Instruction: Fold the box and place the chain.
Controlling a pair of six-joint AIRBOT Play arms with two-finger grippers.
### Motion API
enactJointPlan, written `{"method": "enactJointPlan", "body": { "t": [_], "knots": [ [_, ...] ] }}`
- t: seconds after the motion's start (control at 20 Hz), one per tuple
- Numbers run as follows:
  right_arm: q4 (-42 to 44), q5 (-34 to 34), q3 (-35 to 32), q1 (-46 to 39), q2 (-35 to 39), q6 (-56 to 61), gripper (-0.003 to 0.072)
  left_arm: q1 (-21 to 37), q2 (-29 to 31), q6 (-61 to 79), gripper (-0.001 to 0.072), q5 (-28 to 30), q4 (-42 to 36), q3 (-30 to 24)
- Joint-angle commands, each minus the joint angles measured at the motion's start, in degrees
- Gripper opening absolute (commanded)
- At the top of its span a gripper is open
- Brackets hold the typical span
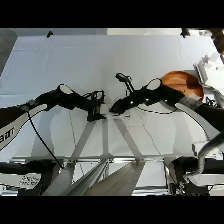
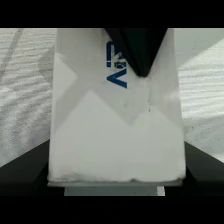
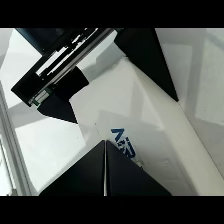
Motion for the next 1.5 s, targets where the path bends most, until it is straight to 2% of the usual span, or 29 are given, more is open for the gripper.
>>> {"method": "enactJointPlan", "body": {
  "t": [0.0,0.45,0.65,0.75,0.85,1.0,1.2,1.3,1.45],
  "knots": [
    [-0.22,0.5,-0.04,0.11,-0.61,0.02,0.0016,0.0,0.0,-0.13,0.0404,0.0,-0.09,0.0],
    [-0.28,0.87,-0.02,0.04,-0.39,0.11,0.0016,0.0,0.0,-0.13,0.0404,0.0,-0.09,0.0],
    [-1.46,3.56,0.04,-2.64,5.27,1.68,0.0016,0.0,0.0,-0.13,0.0404,0.02,-0.09,0.0],
    [-7.41,3.54,0.04,-5.77,10.99,5.86,0.0016,0.0,0.0,-0.13,0.0404,0.0,-0.09,0.0],
    [-17.03,3.58,0.04,-9.25,17.53,11.34,0.0016,0.0,0.0,-0.13,0.0404,0.02,-0.09,0.0],
    [-34.88,5.64,0.04,-13.88,27.43,20.28,0.0016,0.0,0.0,-0.13,0.0404,0.0,-0.09,-0.02],
    [-57.29,12.17,0.02,-18.21,37.24,30.47,0.0016,0.0,0.0,-0.13,0.0404,0.0,-0.09,-0.02],
    [-61.66,14.86,0.02,-20.74,40.3,31.67,0.0016,0.0,0.0,-0.13,0.0405,0.0,-0.11,0.0],
    [-61.75,16.04,0.02,-24.55,42.05,31.69,0.0016,0.0,0.0,-0.13,0.0404,-0.02,-0.17,-0.02]
  ]
}}
